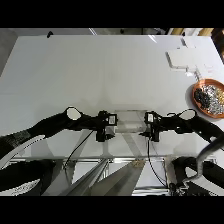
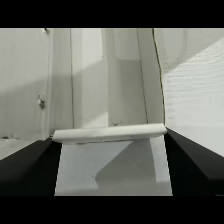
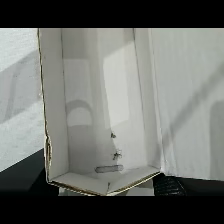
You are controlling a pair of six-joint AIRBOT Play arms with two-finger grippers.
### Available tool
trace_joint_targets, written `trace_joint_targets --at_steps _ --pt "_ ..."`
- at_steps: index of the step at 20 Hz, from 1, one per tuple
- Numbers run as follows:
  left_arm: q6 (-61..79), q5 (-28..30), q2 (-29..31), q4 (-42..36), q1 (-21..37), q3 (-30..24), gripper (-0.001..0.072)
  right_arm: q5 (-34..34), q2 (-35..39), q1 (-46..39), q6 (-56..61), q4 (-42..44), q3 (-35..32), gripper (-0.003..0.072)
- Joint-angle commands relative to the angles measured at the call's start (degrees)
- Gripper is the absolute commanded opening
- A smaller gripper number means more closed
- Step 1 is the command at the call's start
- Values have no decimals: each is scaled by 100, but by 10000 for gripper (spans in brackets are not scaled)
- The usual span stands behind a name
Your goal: Fold the box and place the chain.
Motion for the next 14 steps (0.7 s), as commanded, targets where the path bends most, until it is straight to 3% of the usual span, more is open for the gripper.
trace_joint_targets --at_steps 1,14 --pt "39 240 -85 -317 -111 7 700 4 0 0 9 2 4 396" --pt "682 363 -308 -975 -214 9 694 0 0 0 9 2 4 396"
